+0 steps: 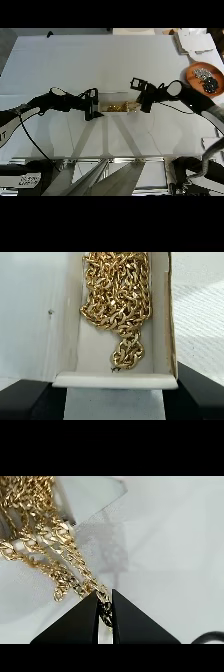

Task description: Fold the box and place the chain.

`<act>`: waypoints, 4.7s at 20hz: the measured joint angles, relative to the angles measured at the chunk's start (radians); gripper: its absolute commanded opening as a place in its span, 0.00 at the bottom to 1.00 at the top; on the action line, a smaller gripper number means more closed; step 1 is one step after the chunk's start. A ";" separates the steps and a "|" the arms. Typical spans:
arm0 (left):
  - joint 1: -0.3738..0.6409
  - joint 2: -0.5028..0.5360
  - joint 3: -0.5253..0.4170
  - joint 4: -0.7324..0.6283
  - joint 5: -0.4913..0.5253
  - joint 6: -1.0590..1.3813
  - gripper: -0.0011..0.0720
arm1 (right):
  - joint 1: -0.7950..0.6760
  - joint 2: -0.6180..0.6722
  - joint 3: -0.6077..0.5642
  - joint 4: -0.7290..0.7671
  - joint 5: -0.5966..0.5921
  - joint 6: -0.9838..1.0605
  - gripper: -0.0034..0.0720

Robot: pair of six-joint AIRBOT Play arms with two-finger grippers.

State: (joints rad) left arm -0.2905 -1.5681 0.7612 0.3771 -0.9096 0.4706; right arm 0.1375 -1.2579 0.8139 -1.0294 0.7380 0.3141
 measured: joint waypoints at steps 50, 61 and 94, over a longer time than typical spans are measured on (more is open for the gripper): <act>0.000 0.000 0.000 0.000 0.000 0.000 0.45 | -0.166 -0.113 0.096 0.289 0.330 -0.371 0.77; 0.000 0.000 0.000 0.000 0.000 0.000 0.45 | -0.094 -0.226 0.084 0.313 0.348 -0.622 0.82; 0.000 0.000 0.000 0.000 0.000 0.000 0.45 | 0.058 0.019 0.083 0.361 0.141 -0.277 0.06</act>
State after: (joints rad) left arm -0.2905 -1.5681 0.7612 0.3771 -0.9092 0.4706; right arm 0.1955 -1.2385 0.8970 -0.6685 0.8791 0.0368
